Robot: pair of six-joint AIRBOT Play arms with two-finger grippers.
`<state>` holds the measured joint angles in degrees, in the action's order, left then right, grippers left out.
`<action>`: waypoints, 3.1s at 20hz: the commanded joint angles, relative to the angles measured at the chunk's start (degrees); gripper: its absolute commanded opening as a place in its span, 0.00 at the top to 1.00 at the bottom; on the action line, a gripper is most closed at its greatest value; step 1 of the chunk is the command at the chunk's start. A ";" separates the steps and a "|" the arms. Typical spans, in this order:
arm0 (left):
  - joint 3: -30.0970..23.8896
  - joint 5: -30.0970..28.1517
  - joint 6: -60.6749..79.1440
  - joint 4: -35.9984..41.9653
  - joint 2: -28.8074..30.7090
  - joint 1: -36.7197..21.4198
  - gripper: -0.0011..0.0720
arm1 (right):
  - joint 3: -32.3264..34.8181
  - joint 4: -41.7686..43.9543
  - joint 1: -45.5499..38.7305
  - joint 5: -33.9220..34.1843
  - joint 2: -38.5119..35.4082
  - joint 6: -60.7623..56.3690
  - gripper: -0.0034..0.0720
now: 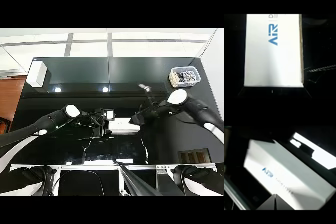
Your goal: Fold the box and place the chain.
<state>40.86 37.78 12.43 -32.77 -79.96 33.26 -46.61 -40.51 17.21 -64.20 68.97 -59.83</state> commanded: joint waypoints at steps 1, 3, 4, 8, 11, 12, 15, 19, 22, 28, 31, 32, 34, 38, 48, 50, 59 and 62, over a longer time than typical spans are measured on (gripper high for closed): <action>0.04 -0.11 -0.07 0.00 0.35 -0.11 0.35 | -1.16 -4.72 -7.63 -8.57 -8.70 0.33 0.93; 0.07 0.11 -2.19 -0.26 1.70 -0.20 0.00 | -1.14 -10.12 -13.81 -12.24 -14.43 -0.76 0.93; 0.09 0.33 -4.52 -1.73 3.10 -0.20 0.00 | -1.16 -12.61 -16.90 -14.19 -16.83 -2.14 0.93; 0.63 4.22 -17.27 -8.13 11.82 -0.02 0.00 | -1.14 -14.36 -24.65 -17.07 -22.18 -3.23 0.93; 5.35 4.85 -24.37 -7.65 12.70 1.81 0.01 | -0.37 -14.03 -24.94 -13.38 -22.29 -3.23 0.93; 7.48 4.81 -24.90 -6.78 11.28 2.62 0.01 | 0.39 -13.88 -24.94 -11.54 -22.29 -3.23 0.93; 15.69 4.68 -25.09 -0.70 1.97 5.05 0.01 | 2.27 -13.60 -24.94 -8.52 -22.29 -3.26 0.93; 23.34 4.74 -27.34 -0.13 -8.28 6.27 0.01 | 4.11 -13.31 -24.94 -9.70 -22.29 -3.19 0.93; 25.27 10.99 -35.08 -3.45 -11.30 5.70 0.01 | 4.68 -13.35 -24.94 -10.12 -22.29 -3.19 0.93; 25.44 17.51 -35.06 -7.76 -11.52 6.71 0.01 | 5.53 -13.44 -24.94 -9.70 -22.29 -3.17 0.93; 25.55 19.78 -33.20 -8.55 -11.45 6.73 0.01 | 5.53 -13.51 -24.94 -9.68 -22.29 -3.17 0.93; 25.81 20.37 -33.18 -10.05 -11.45 6.80 0.01 | 5.53 -13.51 -24.94 -9.68 -22.29 -3.17 0.93; 26.69 21.51 -33.20 -14.23 -11.45 7.28 0.01 | 5.53 -13.51 -24.94 -9.68 -22.29 -3.17 0.93; 28.76 21.51 -39.08 -23.28 -11.52 9.92 0.01 | 5.53 -13.51 -24.94 -9.68 -22.29 -3.17 0.93; 32.37 25.92 -62.60 -43.45 -9.70 12.79 0.59 | 5.53 -13.51 -24.94 -9.03 -22.29 -3.39 0.93; 32.98 31.17 -68.78 -47.43 -5.35 8.46 0.59 | 5.53 -13.51 -24.94 -9.05 -22.29 -3.39 0.93; 27.06 40.46 -95.38 -64.83 9.38 -35.36 0.59 | 5.53 -13.51 -24.94 -8.70 -22.29 -3.41 0.93; 26.91 34.21 -94.82 -60.17 6.32 -49.62 0.59 | 5.53 -13.51 -24.94 -8.24 -22.29 -3.43 0.93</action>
<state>68.66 76.97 -80.93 -95.07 -72.60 -2.83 -41.12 -54.02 -7.70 -72.90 46.72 -63.26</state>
